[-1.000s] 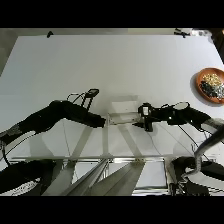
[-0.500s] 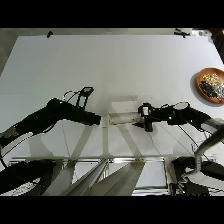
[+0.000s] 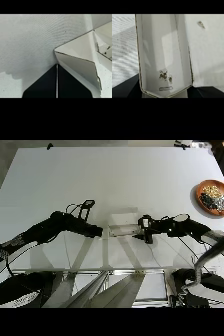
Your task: Fold the box and place the chain.
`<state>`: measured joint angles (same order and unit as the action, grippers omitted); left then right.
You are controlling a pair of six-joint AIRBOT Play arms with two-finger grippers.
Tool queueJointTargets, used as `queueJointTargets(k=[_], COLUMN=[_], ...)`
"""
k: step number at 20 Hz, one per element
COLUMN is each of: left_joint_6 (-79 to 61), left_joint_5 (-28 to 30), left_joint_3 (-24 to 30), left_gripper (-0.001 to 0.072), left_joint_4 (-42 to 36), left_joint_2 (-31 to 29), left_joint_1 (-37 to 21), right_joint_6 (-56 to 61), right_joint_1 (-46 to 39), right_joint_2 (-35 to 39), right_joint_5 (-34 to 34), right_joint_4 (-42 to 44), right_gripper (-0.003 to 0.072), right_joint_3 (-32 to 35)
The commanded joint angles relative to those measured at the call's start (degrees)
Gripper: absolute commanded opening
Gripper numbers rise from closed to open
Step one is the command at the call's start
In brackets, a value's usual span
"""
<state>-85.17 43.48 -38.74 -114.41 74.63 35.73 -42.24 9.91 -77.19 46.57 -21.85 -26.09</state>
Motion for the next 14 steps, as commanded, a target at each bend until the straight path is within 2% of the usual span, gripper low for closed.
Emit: queueJointTargets(k=[1,14], left_joint_6=[-0.31,-0.35], left_joint_5=[0.04,2.16], left_joint_3=[0.04,0.04], left_gripper=[-0.0001,-0.0001], left_joint_4=[-0.09,1.99], left_joint_2=[0.22,-3.45], left_joint_1=[-0.07,-0.04], right_joint_6=[0.02,0.02], right_joint_1=[0.02,0.02], right_joint_2=[-0.02,-0.02], right_joint_5=[0.0,0.0], right_joint_4=[0.02,0.02], right_gripper=[0.0406,0.0406], right_joint_3=[-0.04,-0.04])
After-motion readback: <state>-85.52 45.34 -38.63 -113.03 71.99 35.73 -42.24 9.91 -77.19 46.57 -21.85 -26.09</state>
